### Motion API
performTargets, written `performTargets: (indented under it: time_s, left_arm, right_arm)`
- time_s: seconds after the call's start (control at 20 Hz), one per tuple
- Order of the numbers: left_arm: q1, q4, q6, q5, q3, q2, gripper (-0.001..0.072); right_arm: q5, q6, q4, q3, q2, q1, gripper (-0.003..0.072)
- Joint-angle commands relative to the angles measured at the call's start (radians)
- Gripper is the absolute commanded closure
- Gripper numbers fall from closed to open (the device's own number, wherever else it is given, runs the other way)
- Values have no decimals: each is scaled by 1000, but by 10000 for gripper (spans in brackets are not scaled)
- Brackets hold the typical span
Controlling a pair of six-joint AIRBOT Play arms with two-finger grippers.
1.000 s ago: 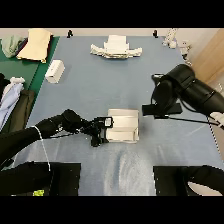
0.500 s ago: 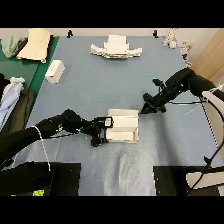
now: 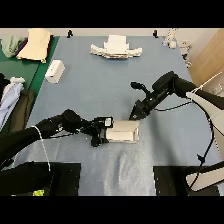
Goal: Fold the box.
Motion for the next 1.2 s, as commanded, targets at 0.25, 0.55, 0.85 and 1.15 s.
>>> performTargets:
  time_s: [0.25, 0.55, 0.85, 1.15]
  left_arm:
    - [0, 0, 0, 0, 1, 0, 213]
    - [0, 0, 0, 0, 1, 0, 214]
    - [0, 0, 0, 0, 1, 0, 214]
    - [0, 0, 0, 0, 1, 0, 214]
  right_arm:
    - [492, -243, -95, -209, 323, 187, 684]
    - [848, -322, -100, -497, 550, 368, 684]
    - [1103, -321, -237, -636, 675, 530, 676]
    - [1104, -337, -267, -633, 692, 557, 656]
